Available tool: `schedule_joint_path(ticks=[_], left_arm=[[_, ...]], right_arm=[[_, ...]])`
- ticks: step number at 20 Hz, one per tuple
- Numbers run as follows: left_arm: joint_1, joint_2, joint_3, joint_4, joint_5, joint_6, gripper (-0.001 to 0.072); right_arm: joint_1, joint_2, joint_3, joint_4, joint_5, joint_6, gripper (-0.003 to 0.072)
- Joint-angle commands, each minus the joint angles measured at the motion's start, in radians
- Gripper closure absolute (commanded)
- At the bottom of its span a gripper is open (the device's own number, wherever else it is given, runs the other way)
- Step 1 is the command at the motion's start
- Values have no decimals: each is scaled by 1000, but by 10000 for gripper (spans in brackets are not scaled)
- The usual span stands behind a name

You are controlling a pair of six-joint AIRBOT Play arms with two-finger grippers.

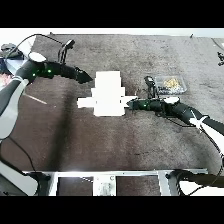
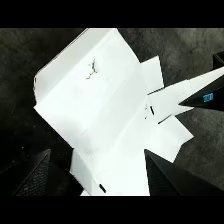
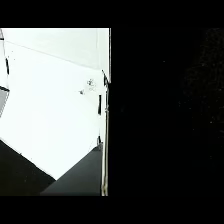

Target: Fold the box and place the chain.

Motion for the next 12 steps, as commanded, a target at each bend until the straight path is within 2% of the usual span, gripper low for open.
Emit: schedule_joint_path(ticks=[1,8,12], left_arm=[[0,-144,172,43,-108,-95,75],[-29,-253,188,-18,-135,-57,75],[-54,-293,193,-29,-107,-58,75]], right_arm=[[0,-1,0,0,0,-3,701],[0,-1,0,0,1,-6,701],[0,-1,0,0,1,-6,702]])
